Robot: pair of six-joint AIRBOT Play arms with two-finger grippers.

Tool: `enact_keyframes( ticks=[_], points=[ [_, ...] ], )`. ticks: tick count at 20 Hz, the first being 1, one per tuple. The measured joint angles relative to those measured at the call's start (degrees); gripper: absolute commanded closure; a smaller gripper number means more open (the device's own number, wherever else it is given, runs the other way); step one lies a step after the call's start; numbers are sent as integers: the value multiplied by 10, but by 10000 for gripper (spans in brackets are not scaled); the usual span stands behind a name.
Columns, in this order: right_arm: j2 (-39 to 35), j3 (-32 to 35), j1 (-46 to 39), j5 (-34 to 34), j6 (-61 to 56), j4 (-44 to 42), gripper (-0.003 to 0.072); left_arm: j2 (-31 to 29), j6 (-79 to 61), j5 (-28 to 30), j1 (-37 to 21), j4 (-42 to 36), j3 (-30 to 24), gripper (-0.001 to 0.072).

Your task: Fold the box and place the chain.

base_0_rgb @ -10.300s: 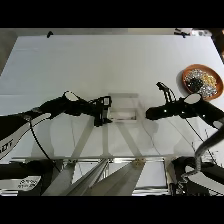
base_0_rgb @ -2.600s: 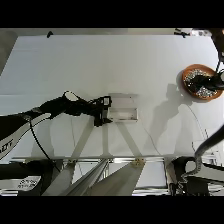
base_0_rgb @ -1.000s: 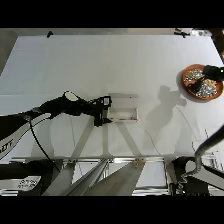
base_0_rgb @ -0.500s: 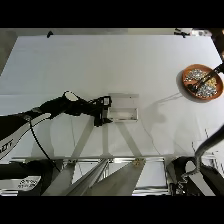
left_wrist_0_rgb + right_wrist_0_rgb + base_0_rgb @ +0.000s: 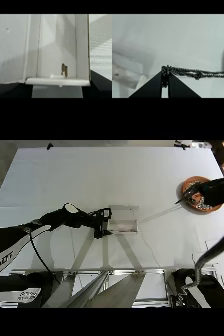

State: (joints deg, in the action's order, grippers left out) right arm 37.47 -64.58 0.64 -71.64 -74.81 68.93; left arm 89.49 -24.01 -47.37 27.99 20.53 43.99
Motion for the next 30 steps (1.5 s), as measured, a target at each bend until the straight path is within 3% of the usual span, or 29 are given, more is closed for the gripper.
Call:
enact_keyframes(
  ticks=[7, 12, 16, 22, 30],
  points=[
    [-11, 52, 166, 24, -47, 14, 669, 0, 0, 0, 0, 0, 0, 395],
    [1, 140, 284, 132, -111, 35, 669, 0, 0, 0, 0, 0, 0, 395],
    [62, 183, 362, 250, -153, 40, 669, 0, 0, 0, 0, 0, 0, 395],
    [173, 197, 403, 356, -196, 41, 669, 0, 0, 0, 0, 0, 0, 395],
    [256, 199, 420, 378, -208, 13, 669, 0, 0, 0, 0, 0, 0, 395]
  ],
)
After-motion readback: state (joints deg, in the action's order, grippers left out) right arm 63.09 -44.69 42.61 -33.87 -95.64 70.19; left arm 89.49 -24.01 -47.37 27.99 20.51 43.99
